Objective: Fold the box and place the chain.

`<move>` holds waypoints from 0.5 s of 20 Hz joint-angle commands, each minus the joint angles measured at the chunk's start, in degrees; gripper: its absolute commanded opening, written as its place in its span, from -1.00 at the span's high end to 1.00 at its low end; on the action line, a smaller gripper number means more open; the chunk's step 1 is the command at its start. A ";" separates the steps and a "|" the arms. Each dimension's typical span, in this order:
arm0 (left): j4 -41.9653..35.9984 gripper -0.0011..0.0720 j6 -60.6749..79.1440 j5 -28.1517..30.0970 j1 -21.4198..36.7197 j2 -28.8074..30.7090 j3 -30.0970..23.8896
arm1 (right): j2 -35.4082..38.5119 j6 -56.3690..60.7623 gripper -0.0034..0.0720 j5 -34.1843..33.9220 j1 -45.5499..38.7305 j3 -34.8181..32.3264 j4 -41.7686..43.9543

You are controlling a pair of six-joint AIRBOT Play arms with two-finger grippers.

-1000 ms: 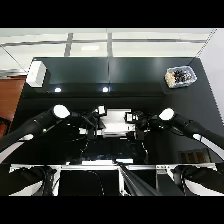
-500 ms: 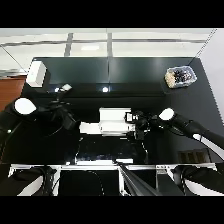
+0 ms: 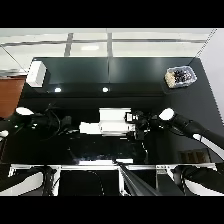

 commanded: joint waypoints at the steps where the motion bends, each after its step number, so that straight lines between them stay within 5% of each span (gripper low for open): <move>1: -5.64 0.90 2.27 4.00 -5.88 -5.90 1.11 | -0.02 0.00 0.76 0.04 0.02 0.02 0.02; 5: -6.91 0.90 5.18 4.33 -14.69 -7.76 5.53 | -0.02 0.00 0.76 0.04 0.02 0.04 0.02; 8: -7.98 0.88 7.23 2.03 -15.52 -7.69 8.61 | -0.02 0.00 0.76 0.07 0.02 0.04 0.02; 10: -7.96 0.24 8.44 -1.66 -14.95 -7.69 10.67 | -0.02 0.00 0.76 0.04 0.00 0.04 0.02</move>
